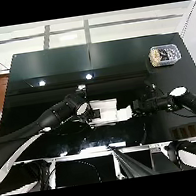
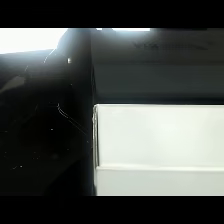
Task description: Fold the box and place the chain.
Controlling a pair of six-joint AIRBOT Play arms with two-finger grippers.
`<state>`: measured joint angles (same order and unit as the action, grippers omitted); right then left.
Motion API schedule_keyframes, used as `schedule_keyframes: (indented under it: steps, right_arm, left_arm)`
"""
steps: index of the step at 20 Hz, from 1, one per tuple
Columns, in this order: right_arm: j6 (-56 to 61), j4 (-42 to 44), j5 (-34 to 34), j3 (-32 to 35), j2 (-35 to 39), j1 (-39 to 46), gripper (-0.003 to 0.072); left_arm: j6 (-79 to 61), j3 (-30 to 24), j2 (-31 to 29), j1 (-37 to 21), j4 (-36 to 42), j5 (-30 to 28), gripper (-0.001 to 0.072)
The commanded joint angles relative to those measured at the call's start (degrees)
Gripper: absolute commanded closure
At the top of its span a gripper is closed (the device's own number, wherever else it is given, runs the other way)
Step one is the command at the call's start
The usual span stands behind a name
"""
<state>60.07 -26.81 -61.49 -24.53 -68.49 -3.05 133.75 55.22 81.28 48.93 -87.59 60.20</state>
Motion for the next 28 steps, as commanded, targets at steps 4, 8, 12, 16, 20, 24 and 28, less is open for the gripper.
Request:
schedule_keyframes:
  steps: [4,8,12,16,20,24,28]
  right_arm:
    - [-5.7,0.7,-6.3,-5.5,-0.5,-4.4,-0.0017]
    - [-0.2,-1.1,1.2,-6.3,-0.5,-11.2,0.0045]
    - [6.6,-5.9,7.5,-7.9,-0.5,-18.8,0.0170]
    - [22.5,-20.7,11.3,-13.5,-0.5,-26.0,0.0209]
    - [41.3,-37.0,10.0,-18.8,-0.5,-32.0,0.0210]
    - [52.1,-44.2,6.9,-22.1,-1.7,-35.4,0.0353]
    - [58.9,-48.3,4.2,-25.0,-4.6,-38.1,0.0391]
  left_arm:
    - [0.0,0.0,0.0,0.0,0.0,0.2,0.0678]
    - [0.0,0.0,0.0,0.0,0.0,0.3,0.0678]
    - [0.0,0.0,0.0,-0.1,0.0,0.3,0.0678]
    - [0.0,0.0,0.0,0.0,0.0,0.3,0.0678]
    - [0.0,0.0,0.0,0.0,0.0,0.3,0.0678]
    - [0.0,0.0,0.0,0.0,0.0,0.3,0.0678]
    - [0.0,0.0,0.0,0.0,0.0,0.3,0.0678]
